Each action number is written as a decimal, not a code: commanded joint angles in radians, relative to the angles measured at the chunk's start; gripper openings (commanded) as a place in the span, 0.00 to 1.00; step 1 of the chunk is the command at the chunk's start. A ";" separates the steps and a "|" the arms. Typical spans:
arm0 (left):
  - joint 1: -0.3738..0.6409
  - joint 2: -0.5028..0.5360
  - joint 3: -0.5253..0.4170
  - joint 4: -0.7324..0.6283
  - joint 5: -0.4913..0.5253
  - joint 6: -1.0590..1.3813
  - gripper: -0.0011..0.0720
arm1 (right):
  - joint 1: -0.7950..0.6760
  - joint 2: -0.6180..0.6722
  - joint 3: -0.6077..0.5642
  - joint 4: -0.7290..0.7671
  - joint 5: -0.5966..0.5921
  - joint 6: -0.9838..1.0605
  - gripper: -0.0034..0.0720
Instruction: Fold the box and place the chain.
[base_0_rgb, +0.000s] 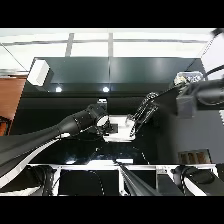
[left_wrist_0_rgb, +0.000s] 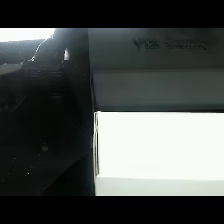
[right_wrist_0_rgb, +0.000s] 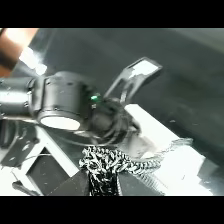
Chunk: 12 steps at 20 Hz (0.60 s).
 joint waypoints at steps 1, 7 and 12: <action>0.001 0.000 0.000 0.000 0.000 0.000 0.05 | 0.077 0.000 -0.076 0.013 -0.087 0.003 0.06; 0.001 0.000 0.000 0.000 0.000 0.000 0.05 | 0.065 0.000 -0.078 0.005 -0.079 0.002 0.06; 0.001 0.000 0.000 0.000 0.000 0.000 0.05 | -0.063 0.000 -0.021 0.008 0.028 0.002 0.06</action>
